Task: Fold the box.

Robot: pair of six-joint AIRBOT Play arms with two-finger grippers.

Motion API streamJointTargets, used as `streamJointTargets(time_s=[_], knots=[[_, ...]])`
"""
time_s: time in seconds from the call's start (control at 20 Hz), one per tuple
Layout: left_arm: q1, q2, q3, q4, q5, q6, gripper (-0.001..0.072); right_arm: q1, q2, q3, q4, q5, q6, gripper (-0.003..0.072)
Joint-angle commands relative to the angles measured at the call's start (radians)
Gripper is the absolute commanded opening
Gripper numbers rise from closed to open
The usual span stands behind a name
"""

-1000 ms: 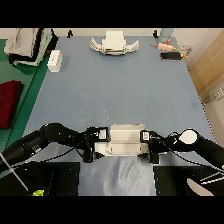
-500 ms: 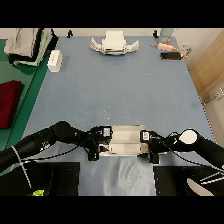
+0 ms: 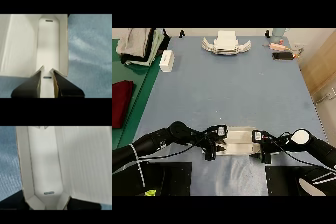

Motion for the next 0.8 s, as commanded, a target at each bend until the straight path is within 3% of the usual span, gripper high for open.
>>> streamJointTargets(time_s=[0.0,0.15,0.2,0.25,0.6,0.65,0.7,0.75], knots=[[-0.026,-0.021,0.001,-0.093,0.037,0.049,0.0231,0.0,0.001,0.0,0.0,0.0,0.0,0.0524],[-0.026,-0.037,0.001,-0.095,0.035,0.048,0.0267,0.0,0.001,0.0,0.0,0.0,0.0,0.0524],[-0.026,-0.04,0.0,-0.095,0.035,0.048,0.0428,0.0,0.001,0.0,0.0,0.0,0.0,0.0524],[-0.026,-0.04,0.0,-0.095,0.036,0.048,0.0692,0.0,0.001,0.0,0.0,0.0,0.0,0.0524],[-0.025,-0.041,-0.002,-0.09,0.035,0.042,0.0713,0.0,0.001,0.0,0.0,0.0,0.0,0.0524],[-0.025,-0.04,-0.002,-0.09,0.034,0.006,0.0578,0.0,0.001,0.0,0.0,0.0,0.0,0.0524],[-0.024,-0.034,-0.002,-0.069,0.034,-0.073,0.0144,0.0,0.001,0.0,0.0,0.0,0.0,0.0524],[-0.023,-0.019,-0.001,-0.003,0.035,-0.145,0.0017,0.0,0.001,0.0,0.0,0.0,0.0,0.0524]])
